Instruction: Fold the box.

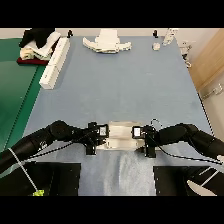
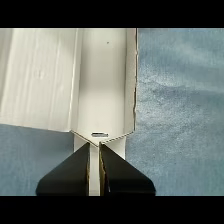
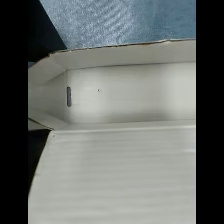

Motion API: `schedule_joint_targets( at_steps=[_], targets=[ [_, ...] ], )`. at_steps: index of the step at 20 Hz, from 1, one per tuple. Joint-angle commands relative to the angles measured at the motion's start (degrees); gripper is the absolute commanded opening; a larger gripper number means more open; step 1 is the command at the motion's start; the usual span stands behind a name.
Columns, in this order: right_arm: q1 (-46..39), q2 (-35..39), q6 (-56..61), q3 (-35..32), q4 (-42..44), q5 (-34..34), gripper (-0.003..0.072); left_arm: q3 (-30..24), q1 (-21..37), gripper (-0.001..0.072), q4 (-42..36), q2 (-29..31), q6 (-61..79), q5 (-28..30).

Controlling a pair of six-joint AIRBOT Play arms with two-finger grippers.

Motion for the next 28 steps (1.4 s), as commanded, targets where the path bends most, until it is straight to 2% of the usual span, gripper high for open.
schedule_joint_targets(
  at_steps=[1,9,16,18,25,26,27,28],
  targets=[
    [0.04,0.0,0.07,0.02,0.02,0.17,0.0446,0.13,-0.02,0.0105,-1.64,-0.72,1.64,-0.46],
    [0.04,0.0,0.07,0.02,0.02,0.15,0.0447,0.13,-0.02,0.0106,-1.7,-0.72,1.46,-0.5],
    [0.04,0.0,0.07,0.02,0.02,0.17,0.0447,0.13,-0.04,0.0103,-6.6,-1.22,4.72,-0.44],
    [0.04,0.0,0.07,0.02,0.02,0.15,0.0447,0.13,-0.17,0.0013,-7.63,-1.88,6.69,-0.44],
    [0.04,0.0,0.07,0.02,0.02,0.15,0.0446,0.55,-1.79,0.0015,-10.8,-5.31,8.96,0.83],
    [0.04,0.0,0.07,0.02,0.04,0.15,0.0446,0.55,-1.79,0.0051,-10.8,-5.62,8.96,1.68],
    [0.04,0.0,0.07,0.02,0.02,0.15,0.0446,0.55,-1.79,0.0332,-10.82,-5.64,8.94,2.01],
    [0.04,0.0,0.07,0.02,0.04,0.17,0.0446,0.55,-1.79,0.0513,-11.06,-5.64,8.66,2.05]
  ],
)
